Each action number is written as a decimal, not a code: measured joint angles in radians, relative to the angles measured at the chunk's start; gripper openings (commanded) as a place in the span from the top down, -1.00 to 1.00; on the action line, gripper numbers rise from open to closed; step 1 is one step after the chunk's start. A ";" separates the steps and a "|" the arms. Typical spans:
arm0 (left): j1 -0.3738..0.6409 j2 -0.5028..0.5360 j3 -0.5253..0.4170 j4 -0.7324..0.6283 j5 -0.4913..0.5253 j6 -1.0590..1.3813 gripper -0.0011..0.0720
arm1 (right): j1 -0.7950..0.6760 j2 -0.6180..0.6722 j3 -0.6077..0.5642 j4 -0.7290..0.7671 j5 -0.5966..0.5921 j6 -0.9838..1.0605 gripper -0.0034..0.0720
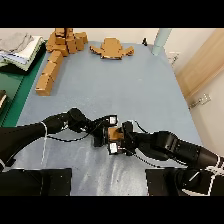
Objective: Fold the box.
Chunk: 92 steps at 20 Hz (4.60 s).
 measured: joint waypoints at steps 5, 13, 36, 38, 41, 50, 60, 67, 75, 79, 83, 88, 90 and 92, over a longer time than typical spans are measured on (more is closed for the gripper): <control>0.000 0.000 0.000 0.000 0.002 0.000 -0.67 | 0.000 -0.002 0.000 -0.014 0.002 -0.003 0.21; 0.000 0.000 0.000 0.000 0.000 0.000 -0.67 | 0.001 0.049 0.000 -0.018 -0.018 -0.003 0.21; 0.000 0.000 0.000 0.000 0.000 0.000 -0.67 | -0.007 0.081 0.002 -0.045 0.005 -0.002 0.23; 0.000 0.000 0.000 0.000 0.000 0.000 -0.67 | -0.007 0.072 0.002 -0.048 0.005 -0.001 0.50; 0.000 0.000 0.000 0.000 0.000 0.000 -0.67 | -0.008 0.066 0.002 -0.048 0.006 0.000 0.50; 0.000 0.000 0.000 0.000 0.000 0.000 -0.67 | -0.005 0.063 0.002 0.010 -0.027 0.000 0.69; 0.000 0.000 0.000 0.000 -0.001 0.000 -0.67 | 0.000 0.076 0.002 0.038 -0.052 -0.007 0.63; 0.000 0.000 0.000 0.000 -0.001 0.000 -0.67 | -0.018 0.123 0.002 0.014 -0.050 -0.010 0.89; 0.000 0.000 0.000 0.000 0.000 0.000 -0.67 | -0.024 0.071 0.000 0.046 -0.056 -0.010 0.89; 0.000 0.000 0.000 0.000 0.000 0.000 -0.67 | -0.024 0.055 0.000 0.057 -0.060 -0.010 0.89; 0.000 0.000 0.000 0.000 0.000 0.000 -0.67 | -0.024 0.047 0.000 0.062 -0.062 -0.010 0.89; 0.000 0.000 0.000 0.000 0.000 0.000 -0.67 | -0.024 0.045 0.000 0.063 -0.065 -0.010 0.89; 0.000 0.000 0.000 0.000 0.000 0.000 -0.67 | -0.024 0.052 0.000 0.062 -0.071 -0.010 0.89; 0.000 0.000 0.000 0.000 0.000 0.000 -0.67 | -0.024 0.071 0.000 0.058 -0.082 -0.010 0.89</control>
